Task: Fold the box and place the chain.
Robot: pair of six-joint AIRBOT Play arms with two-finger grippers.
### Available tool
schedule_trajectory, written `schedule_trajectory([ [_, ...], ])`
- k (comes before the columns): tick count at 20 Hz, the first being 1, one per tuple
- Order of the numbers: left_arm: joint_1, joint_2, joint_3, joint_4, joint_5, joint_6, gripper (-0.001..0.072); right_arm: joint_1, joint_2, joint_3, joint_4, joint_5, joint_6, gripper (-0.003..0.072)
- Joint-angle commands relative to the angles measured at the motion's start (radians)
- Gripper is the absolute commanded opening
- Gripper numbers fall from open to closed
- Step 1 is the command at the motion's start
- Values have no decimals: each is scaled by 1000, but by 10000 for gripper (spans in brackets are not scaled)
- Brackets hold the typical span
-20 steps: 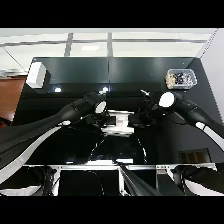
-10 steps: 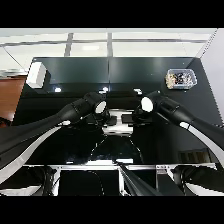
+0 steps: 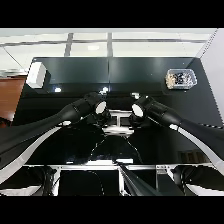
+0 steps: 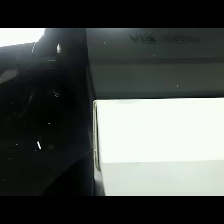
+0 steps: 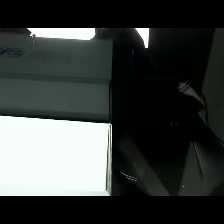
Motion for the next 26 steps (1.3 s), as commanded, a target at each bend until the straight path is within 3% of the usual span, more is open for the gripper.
schedule_trajectory([
  [1, 0, 0, 0, 3, -4, 0, 28, 3, -4, 0, -10, 13, 18, 208],
  [2, 0, 0, 0, 3, -3, 0, 28, 3, -4, 0, -9, 11, 18, 141],
  [3, 0, 0, 0, 3, -3, 0, 28, 3, -4, 0, -10, 12, 15, 19],
  [7, 0, 0, 0, 3, -3, 0, 28, 3, 0, 15, -25, 11, 15, 20],
  [8, 0, 0, 0, 3, -3, 0, 28, 3, 5, 27, -28, 12, 15, 90],
  [9, 0, 0, 0, 4, -3, 0, 28, 3, 12, 39, -33, 13, 14, 322],
  [10, 0, 0, 0, 3, -3, 0, 28, 3, 21, 56, -36, 20, -5, 354],
  [13, 0, 0, 0, 4, -3, 0, 28, 2, 88, 116, -44, 68, -110, 349],
  [15, 0, 0, 0, 3, -4, 0, 28, -3, 187, 143, -136, 101, -161, 348],
  [19, 0, 0, 0, 3, -3, 0, 29, -127, 294, 140, -687, 150, -162, 348],
  [20, 0, 0, 0, 4, -3, 0, 28, -197, 290, 129, -743, 103, -162, 348],
  [21, 0, 0, 0, 4, -1, 0, 28, -288, 286, 107, -744, 12, -158, 350],
  [22, 0, 0, 0, 4, 0, 0, 28, -374, 277, 84, -719, -75, -140, 454],
  [23, 0, 0, 0, 4, 0, 0, 28, -471, 250, 75, -635, -144, -130, 682],
  [26, 0, 0, 0, 4, -5, 0, 28, -706, 103, 163, -325, -215, -162, 680],
])
